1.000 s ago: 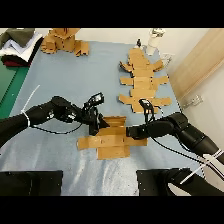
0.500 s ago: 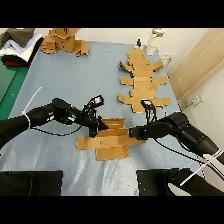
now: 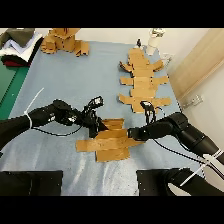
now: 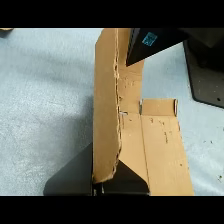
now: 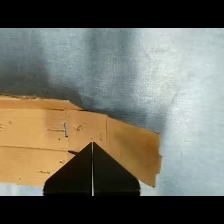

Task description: Fold the box.

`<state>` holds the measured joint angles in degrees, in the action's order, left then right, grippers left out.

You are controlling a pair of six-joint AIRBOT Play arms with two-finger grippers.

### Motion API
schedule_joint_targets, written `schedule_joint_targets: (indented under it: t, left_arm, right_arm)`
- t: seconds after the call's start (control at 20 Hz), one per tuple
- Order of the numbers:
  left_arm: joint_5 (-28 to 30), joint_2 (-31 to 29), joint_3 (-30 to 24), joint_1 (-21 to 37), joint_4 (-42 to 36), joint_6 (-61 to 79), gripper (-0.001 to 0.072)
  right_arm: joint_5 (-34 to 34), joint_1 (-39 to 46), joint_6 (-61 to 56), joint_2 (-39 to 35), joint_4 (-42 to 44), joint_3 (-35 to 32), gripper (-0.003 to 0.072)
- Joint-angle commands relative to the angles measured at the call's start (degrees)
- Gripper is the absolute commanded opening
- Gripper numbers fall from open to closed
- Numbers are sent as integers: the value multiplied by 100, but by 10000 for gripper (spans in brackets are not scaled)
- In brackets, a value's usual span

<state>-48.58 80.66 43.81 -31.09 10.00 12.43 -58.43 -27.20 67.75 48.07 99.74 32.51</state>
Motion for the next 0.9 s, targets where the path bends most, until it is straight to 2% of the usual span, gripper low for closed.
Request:
schedule_joint_targets:
  t: [0.0,0.25,0.45,0.7,0.85]
  left_arm:
    - [20,-7,33,0,24,-24,12]
    - [-7,-7,76,0,22,-28,13]
    - [-46,-7,76,0,24,-24,12]
    - [-37,-7,76,-42,-4,-24,11]
    - [90,-63,63,-306,13,-22,11]
  right_arm:
    - [-74,-7,-2,9,-31,-66,4]
    - [4,-4,-490,20,-892,-404,4]
    - [345,-7,-688,20,-933,-776,4]
    - [551,-4,-691,17,-933,-782,4]
    - [566,-7,-691,17,-933,-782,4]
